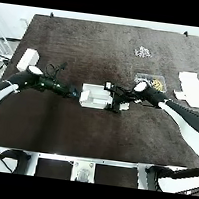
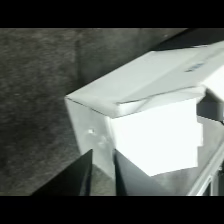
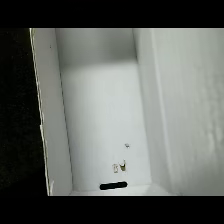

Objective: Fold the box and place the chain.

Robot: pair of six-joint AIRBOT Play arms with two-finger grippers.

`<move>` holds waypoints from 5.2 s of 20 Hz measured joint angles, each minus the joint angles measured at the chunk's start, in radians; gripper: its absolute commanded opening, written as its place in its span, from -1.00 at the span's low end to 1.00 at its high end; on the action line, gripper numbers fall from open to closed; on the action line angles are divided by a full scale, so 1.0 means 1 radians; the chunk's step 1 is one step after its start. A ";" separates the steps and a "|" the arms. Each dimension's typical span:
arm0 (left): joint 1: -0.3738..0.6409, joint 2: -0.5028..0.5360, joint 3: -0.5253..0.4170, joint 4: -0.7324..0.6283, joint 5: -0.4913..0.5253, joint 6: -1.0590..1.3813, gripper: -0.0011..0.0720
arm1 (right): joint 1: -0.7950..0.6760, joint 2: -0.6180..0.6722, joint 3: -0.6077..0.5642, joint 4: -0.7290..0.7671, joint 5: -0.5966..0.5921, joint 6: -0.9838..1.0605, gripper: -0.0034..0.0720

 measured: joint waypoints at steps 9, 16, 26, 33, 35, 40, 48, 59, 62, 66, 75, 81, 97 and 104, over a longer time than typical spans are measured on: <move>-0.002 0.018 0.006 -0.001 -0.021 0.003 -0.08 | 0.000 0.000 0.000 0.000 0.000 0.000 0.61; -0.040 0.019 0.006 0.008 -0.010 -0.048 -0.08 | 0.000 0.000 0.000 0.000 0.000 0.000 0.62; -0.131 0.021 0.107 0.189 0.005 -0.241 0.01 | 0.000 0.000 0.000 0.000 0.000 0.000 0.61; -0.190 0.021 0.142 0.301 0.043 -0.386 0.01 | 0.000 0.000 0.000 0.000 0.000 0.000 0.61; -0.212 0.021 0.157 0.341 0.064 -0.434 0.01 | 0.000 0.000 0.000 0.000 0.000 0.000 0.62; -0.263 0.021 0.186 0.457 0.091 -0.574 0.00 | 0.000 0.000 0.000 0.000 0.000 0.000 0.61; -0.326 0.020 0.193 0.605 0.102 -0.789 0.00 | 0.000 0.000 0.000 0.000 0.000 0.000 0.61; -0.367 -0.094 0.354 0.734 -0.055 -0.962 0.00 | 0.000 0.000 0.000 0.000 0.000 0.000 0.61; -0.369 -0.121 0.396 0.763 -0.120 -1.013 0.00 | 0.000 0.000 0.000 0.000 0.000 0.000 0.61; -0.383 -0.133 0.415 0.805 -0.156 -1.067 0.00 | 0.000 0.000 0.000 0.000 0.000 0.000 0.61; -0.417 -0.206 0.514 0.853 -0.239 -1.104 -0.03 | 0.000 0.000 0.000 0.000 0.000 0.000 0.61; -0.431 -0.265 0.603 0.885 -0.294 -1.104 -0.06 | 0.000 0.000 0.000 0.000 0.000 0.000 0.61; -0.435 -0.309 0.630 0.911 -0.355 -1.098 0.29 | 0.000 0.000 0.000 0.000 0.000 0.000 0.61; -0.434 -0.296 0.742 0.903 -0.425 -1.008 0.55 | 0.000 0.000 0.000 0.000 0.000 0.000 0.61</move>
